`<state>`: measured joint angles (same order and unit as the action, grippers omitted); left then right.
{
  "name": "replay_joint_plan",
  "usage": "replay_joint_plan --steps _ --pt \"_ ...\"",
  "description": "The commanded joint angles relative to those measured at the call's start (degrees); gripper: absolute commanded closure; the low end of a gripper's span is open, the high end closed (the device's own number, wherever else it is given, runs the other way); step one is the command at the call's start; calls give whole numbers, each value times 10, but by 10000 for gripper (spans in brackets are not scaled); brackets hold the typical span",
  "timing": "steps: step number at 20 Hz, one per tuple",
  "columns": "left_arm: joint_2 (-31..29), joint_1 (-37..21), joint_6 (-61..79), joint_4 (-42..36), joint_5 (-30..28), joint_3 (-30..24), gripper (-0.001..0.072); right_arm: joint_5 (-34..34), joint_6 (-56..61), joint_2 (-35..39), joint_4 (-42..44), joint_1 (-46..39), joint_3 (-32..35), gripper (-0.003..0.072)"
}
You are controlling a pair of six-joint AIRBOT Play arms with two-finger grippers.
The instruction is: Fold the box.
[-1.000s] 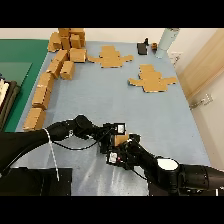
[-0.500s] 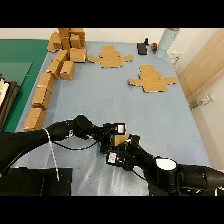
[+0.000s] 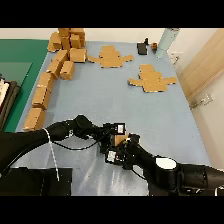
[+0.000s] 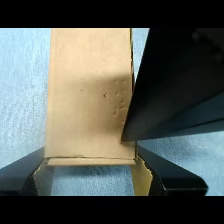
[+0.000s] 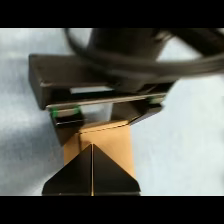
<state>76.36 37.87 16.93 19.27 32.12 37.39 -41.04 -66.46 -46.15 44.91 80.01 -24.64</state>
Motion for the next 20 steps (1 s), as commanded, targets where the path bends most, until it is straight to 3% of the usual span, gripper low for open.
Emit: replay_joint_plan --steps 1,6,8,20 --pt "0 0 0 0 0 0 49 -34 0 30 -4 0 -5 680" --pt "0 0 0 0 0 0 53 -112 22 81 -5 0 -5 680" --pt "0 0 0 0 0 0 297 -130 45 90 -5 0 -5 680" --pt "0 0 0 0 -2 0 304 -169 122 91 -17 0 -5 680"
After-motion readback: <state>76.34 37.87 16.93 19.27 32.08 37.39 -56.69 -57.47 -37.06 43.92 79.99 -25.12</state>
